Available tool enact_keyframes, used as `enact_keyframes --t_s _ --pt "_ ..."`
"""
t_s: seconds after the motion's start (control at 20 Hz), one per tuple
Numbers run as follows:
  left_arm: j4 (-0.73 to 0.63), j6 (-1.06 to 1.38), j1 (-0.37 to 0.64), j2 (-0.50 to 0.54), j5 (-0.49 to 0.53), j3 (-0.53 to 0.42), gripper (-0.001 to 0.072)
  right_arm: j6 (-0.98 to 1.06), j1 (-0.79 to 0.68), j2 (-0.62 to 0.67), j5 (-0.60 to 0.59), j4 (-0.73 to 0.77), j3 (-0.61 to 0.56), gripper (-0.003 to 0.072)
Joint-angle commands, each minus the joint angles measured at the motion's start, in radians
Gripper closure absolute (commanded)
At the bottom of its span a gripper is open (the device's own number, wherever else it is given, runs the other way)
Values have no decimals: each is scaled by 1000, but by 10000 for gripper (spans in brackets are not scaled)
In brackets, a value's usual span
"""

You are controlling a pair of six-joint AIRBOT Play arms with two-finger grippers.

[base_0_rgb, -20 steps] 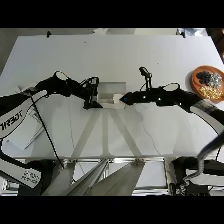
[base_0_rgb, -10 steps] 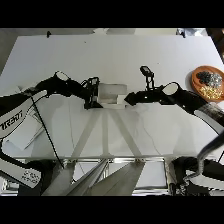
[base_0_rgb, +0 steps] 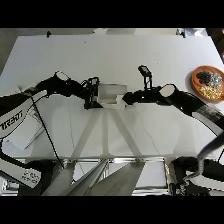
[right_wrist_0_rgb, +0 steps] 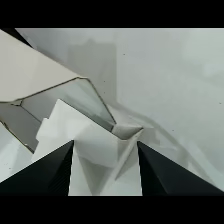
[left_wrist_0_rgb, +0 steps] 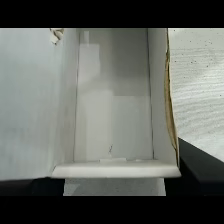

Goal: Fold the box and place the chain.

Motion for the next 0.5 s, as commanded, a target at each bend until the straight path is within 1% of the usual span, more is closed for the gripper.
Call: enact_keyframes --t_s 0.0,0.2,0.3,0.35,0.45 --pt "0 0 0 0 0 0 374 3 34 -5 -29 -3 1 241" --pt "0 0 0 0 0 0 374 23 64 -6 -95 -27 1 241" --pt "0 0 0 0 0 0 374 23 71 -6 -99 -31 1 253" --pt "0 0 0 0 0 0 374 30 73 -6 -99 -53 1 253" --pt "0 0 0 0 0 0 374 117 76 -6 -99 -155 1 254"
